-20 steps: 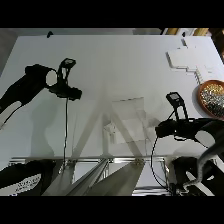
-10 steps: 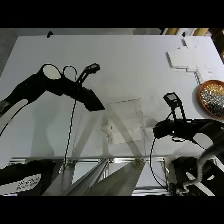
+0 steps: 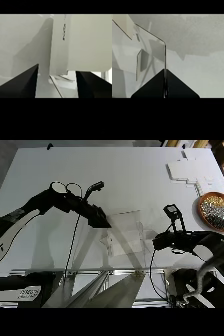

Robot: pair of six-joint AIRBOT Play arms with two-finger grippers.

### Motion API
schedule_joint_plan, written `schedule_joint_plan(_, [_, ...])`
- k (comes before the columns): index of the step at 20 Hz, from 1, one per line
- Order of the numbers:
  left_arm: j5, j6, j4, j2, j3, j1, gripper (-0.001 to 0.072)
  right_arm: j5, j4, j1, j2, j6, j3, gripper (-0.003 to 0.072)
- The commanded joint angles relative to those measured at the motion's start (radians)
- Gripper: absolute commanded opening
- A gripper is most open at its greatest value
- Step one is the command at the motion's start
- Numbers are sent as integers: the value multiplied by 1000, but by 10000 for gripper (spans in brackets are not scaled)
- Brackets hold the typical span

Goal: Fold the box and place the chain.

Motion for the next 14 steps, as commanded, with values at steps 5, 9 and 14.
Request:
schedule_joint_plan(5, [130, 40, -13, -44, -1, -63, 500, -3, 0, 1, 1, 0, 0, 16])
schedule_joint_plan(9, [237, 51, -13, -44, -1, -142, 457, -3, 0, 1, 1, 0, 0, 16])
schedule_joint_plan(14, [253, 68, -1, -43, -1, -166, 48, -3, 0, 1, 1, 0, 0, 16])
